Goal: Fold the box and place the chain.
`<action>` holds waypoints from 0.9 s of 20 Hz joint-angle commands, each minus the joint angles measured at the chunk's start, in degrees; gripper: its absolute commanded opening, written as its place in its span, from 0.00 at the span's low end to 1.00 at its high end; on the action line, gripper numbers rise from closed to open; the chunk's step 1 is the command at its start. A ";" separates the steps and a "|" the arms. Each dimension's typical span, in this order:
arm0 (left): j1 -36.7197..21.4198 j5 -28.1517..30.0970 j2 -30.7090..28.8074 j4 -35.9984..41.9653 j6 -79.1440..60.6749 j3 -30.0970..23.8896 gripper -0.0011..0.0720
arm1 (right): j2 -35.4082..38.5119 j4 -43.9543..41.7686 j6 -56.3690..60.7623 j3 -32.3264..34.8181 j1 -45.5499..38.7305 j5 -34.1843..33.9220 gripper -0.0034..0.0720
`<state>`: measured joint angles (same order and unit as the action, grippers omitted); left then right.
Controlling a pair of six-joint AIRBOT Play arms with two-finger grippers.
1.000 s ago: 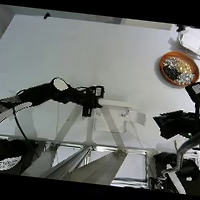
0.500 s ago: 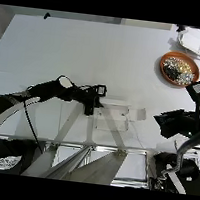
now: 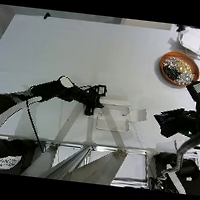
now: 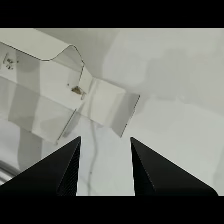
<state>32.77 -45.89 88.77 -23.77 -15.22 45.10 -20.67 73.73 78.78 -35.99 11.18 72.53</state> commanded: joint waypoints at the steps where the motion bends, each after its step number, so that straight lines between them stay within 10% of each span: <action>1: -0.02 0.24 0.07 -0.26 0.04 0.00 0.03 | 0.04 0.00 -1.05 0.00 0.07 0.07 0.50; 10: 0.04 0.20 0.07 -0.26 0.04 0.00 0.03 | 0.04 -0.22 -13.07 0.04 0.07 2.99 0.49; 13: 0.04 0.20 0.07 -0.26 0.04 0.00 0.03 | -0.02 -0.31 -26.73 1.29 0.07 3.96 0.18; 18: 0.04 0.20 0.07 -0.26 0.04 0.00 0.03 | -4.92 -3.45 -41.64 2.45 0.07 -7.67 0.08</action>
<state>32.77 -45.71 88.82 -24.01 -15.16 45.10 -22.98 72.42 45.82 -33.98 11.18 70.43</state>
